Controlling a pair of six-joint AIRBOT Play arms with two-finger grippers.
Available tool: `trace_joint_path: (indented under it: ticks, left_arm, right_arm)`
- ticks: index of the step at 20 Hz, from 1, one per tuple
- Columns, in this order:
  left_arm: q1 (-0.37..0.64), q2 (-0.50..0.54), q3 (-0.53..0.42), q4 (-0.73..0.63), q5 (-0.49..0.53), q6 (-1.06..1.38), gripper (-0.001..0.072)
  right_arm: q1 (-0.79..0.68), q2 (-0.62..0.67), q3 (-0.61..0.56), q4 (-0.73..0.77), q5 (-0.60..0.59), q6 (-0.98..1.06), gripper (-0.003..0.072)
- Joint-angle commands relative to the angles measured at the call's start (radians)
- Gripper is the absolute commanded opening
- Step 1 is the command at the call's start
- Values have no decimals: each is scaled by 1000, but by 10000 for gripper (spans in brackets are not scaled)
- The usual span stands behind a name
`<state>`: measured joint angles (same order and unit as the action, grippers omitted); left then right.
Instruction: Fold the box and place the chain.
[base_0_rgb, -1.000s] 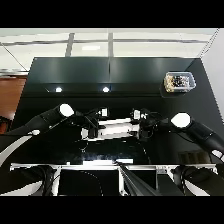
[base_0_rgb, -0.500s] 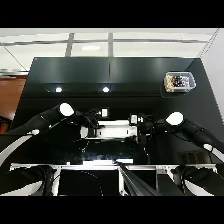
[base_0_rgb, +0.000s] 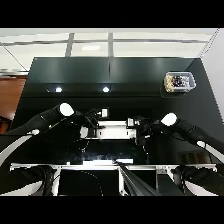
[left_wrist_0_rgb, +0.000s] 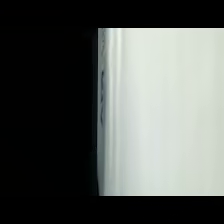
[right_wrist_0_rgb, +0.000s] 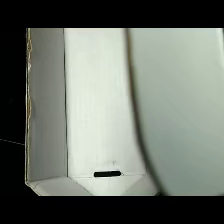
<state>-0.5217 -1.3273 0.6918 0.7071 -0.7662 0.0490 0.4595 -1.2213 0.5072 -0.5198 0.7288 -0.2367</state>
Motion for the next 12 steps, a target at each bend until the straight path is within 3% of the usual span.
trace_joint_path:
  ticks: [1,12]
  left_arm:
    - [0,1,1,-1,-1,-1,26]
    - [0,1,1,-1,-5,-1,26]
  right_arm:
    - [21,-6,0,-17,-51,39,712]
    - [66,-17,5,-83,-95,100,677]
